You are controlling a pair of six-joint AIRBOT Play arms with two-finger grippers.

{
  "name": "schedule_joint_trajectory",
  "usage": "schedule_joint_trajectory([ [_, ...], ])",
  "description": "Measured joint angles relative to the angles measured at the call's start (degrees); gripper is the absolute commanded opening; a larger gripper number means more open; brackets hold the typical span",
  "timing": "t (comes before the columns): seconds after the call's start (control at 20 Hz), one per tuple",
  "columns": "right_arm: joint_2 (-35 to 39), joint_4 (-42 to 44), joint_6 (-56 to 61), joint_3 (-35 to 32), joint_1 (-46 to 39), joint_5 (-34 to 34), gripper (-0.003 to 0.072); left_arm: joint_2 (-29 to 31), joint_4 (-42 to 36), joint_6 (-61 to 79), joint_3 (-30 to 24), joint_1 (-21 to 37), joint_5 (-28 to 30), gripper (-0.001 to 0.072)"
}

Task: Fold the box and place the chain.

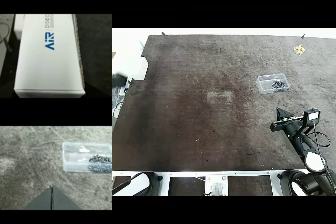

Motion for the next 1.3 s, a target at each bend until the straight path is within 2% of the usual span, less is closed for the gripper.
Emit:
schedule_joint_trajectory([
  [0.1,0.0,0.0,-0.02,-0.02,0.0,0.0,0.0001,-0.7,1.14,1.4,-3.96,3.3,0.52,0.0006],
  [0.2,0.0,0.0,-0.02,-0.04,0.0,0.0,0.0001,-2.38,2.32,2.29,-5.66,6.19,0.68,0.0006],
  [0.45,0.0,0.0,-0.02,-0.17,0.0,0.02,0.0001,-7.78,3.34,7.5,-6.19,8.85,-0.09,0.0006],
  [0.8,-0.02,0.0,-0.02,-0.35,0.0,0.9,0.0001,-14.95,3.06,12.79,-5.27,9.49,0.57,0.0013],
  [0.85,0.0,0.0,-0.02,-0.35,0.0,0.9,0.0001,-15.39,3.02,13.35,-5.11,9.51,0.61,0.0084],
  [0.9,-0.02,0.0,-0.02,-0.35,0.0,0.96,0.0001,-15.72,3.06,13.88,-5.03,9.51,0.74,0.045],
  [0.95,0.0,-0.02,-0.02,-0.35,0.0,1.03,0.0001,-15.93,3.15,14.34,-4.94,9.51,1.07,0.0663],
  [1.3,0.0,-0.02,-0.02,-0.35,0.0,1.07,0.0001,-15.34,3.3,15.45,-4.81,9.51,2.75,0.0653],
])
